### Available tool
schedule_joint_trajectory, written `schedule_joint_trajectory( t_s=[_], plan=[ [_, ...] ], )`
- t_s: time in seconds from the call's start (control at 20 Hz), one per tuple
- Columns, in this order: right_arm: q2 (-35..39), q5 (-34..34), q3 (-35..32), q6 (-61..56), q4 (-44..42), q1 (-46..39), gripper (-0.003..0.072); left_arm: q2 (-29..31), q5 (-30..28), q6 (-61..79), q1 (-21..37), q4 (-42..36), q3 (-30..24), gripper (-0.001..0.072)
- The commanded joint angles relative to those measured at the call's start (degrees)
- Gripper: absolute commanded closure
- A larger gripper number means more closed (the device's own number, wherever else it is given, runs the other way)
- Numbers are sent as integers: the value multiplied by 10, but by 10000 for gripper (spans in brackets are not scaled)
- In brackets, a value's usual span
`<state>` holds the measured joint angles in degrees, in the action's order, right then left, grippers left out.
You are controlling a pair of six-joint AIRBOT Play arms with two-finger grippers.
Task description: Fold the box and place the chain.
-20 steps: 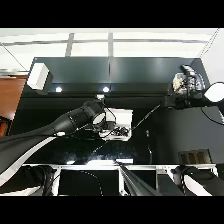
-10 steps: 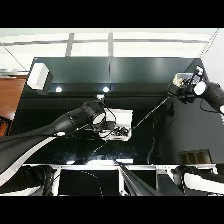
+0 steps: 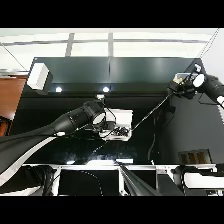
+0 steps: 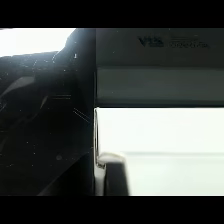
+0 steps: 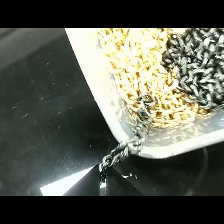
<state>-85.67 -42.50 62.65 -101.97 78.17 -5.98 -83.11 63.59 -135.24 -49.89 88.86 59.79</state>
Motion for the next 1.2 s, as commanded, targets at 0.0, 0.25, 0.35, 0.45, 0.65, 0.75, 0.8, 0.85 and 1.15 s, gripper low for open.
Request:
schedule_joint_trajectory(
  t_s=[0.0, 0.25, 0.35, 0.45, 0.65, 0.75, 0.8, 0.85, 1.15],
  plan=[
    [70, -91, 23, 110, -3, -4, 677, 0, 0, 0, 0, 0, 0, 681],
    [283, -175, 43, 177, -38, -4, 677, 0, 0, 0, 0, 0, 0, 681],
    [352, -189, 43, 179, -75, -4, 677, 0, 0, 0, 0, 0, 0, 681],
    [394, -238, 43, 201, -142, -3, 677, 0, 1, 0, 0, 0, 0, 681],
    [402, -393, 39, 273, -315, 8, 677, 0, 1, 0, 0, 0, 0, 681],
    [402, -419, 31, 312, -357, 43, 677, 0, 0, 0, 0, 0, 0, 681],
    [402, -415, 20, 315, -362, 66, 677, 0, 0, 0, 0, 0, 0, 681],
    [402, -410, 5, 315, -362, 88, 677, 0, -1, 0, 0, 0, 0, 681],
    [397, -260, -144, 315, -406, 222, 677, 0, 0, 0, 0, 0, 0, 681]
  ],
)
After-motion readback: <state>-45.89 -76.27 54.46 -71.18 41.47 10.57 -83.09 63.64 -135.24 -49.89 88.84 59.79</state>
